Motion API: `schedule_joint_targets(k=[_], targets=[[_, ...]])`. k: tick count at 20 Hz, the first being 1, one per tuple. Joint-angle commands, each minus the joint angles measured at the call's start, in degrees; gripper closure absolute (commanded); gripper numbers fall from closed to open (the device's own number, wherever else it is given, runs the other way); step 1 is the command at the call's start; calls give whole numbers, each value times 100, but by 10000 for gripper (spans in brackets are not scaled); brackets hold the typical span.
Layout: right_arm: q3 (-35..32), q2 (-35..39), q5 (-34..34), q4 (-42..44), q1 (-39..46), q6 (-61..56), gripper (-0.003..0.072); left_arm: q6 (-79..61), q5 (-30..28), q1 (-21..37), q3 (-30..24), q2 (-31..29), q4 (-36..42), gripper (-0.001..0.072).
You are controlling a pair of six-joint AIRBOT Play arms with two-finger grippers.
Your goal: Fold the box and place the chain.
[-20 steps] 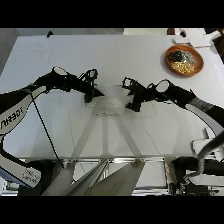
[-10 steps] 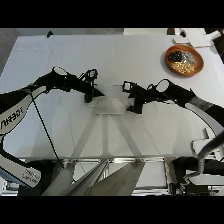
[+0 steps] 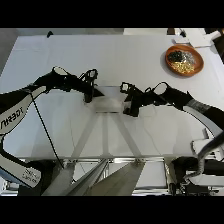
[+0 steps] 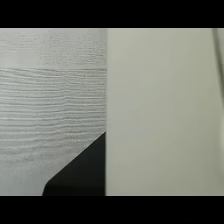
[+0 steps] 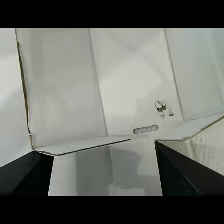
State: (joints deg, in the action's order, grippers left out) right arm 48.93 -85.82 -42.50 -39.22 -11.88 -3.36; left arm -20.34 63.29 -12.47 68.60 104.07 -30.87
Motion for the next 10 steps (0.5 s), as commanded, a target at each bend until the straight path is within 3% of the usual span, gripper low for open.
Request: schedule_joint_targets(k=[1,5,10], targets=[[0,-2,157,-17,-7,-614,0,4,-9,-2,-2,2,0,696],[0,-2,153,-496,-7,-1353,0,4,-9,-2,-2,2,2,696],[192,-2,310,-374,-2,-1329,0,4,-9,-2,-2,2,0,696]])
